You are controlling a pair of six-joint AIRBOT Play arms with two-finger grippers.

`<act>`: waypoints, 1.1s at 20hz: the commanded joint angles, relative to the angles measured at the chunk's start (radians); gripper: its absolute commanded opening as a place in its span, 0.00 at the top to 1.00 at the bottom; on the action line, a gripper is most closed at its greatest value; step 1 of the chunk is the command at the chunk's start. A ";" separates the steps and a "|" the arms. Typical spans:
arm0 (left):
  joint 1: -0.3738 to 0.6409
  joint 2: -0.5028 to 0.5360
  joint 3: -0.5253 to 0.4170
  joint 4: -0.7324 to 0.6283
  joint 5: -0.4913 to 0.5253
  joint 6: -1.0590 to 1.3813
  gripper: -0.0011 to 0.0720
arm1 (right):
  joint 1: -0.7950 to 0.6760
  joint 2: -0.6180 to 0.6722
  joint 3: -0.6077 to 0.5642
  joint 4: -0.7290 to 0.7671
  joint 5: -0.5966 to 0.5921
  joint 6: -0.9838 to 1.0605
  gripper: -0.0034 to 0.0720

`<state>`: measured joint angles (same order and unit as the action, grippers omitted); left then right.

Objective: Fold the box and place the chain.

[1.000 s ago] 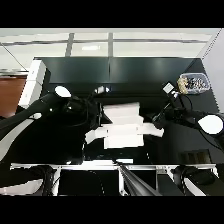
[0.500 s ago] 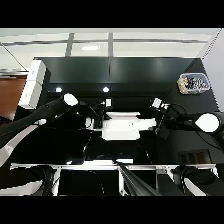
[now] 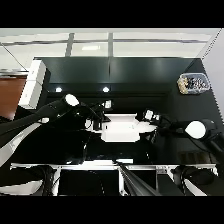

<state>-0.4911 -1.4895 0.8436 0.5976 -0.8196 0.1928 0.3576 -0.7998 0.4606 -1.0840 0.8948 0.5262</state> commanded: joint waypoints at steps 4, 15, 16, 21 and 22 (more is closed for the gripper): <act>0.001 -0.005 0.000 0.005 -0.001 0.010 0.95 | 0.164 -0.002 -0.109 0.047 -0.184 -0.045 0.02; 0.001 -0.005 0.000 0.005 0.000 0.010 0.95 | 0.215 -0.056 -0.092 0.142 -0.356 -0.116 0.02; 0.001 -0.005 0.000 0.005 0.000 0.010 0.95 | 0.208 -0.056 -0.080 0.142 -0.347 -0.116 0.02; 0.001 -0.005 0.000 0.005 -0.001 0.010 0.95 | 0.161 -0.076 -0.022 0.197 -0.305 -0.187 0.02; 0.001 -0.005 0.000 0.004 -0.001 0.009 0.95 | 0.150 -0.090 -0.012 0.220 -0.291 -0.235 0.02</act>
